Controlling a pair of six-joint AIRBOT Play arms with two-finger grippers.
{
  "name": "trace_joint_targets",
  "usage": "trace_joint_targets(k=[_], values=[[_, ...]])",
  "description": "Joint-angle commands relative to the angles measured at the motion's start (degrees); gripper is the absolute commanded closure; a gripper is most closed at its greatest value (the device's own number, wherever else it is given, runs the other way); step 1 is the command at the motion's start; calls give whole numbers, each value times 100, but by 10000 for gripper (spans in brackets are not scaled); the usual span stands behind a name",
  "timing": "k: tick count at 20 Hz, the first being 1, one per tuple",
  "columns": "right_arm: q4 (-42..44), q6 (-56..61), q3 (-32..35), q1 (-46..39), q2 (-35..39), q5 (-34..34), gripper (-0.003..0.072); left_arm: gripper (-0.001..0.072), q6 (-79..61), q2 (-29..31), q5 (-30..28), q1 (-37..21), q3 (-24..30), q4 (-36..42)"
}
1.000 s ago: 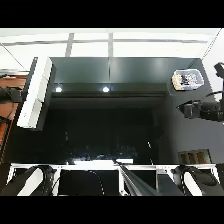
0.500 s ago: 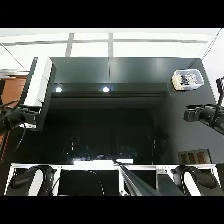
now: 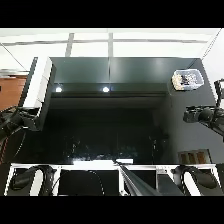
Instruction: Fold the box and place the chain.
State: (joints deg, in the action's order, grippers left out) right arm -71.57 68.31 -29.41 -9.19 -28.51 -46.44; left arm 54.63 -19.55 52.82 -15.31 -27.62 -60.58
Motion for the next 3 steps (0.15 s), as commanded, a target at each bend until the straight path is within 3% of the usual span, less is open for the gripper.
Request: trace_joint_targets(k=[1,3], values=[[-4,2,4,0,4,-2,669,686,-2,24,-11,4,7,0],[-4,2,4,0,4,-2,669,686,-2,24,-11,4,7,0]])
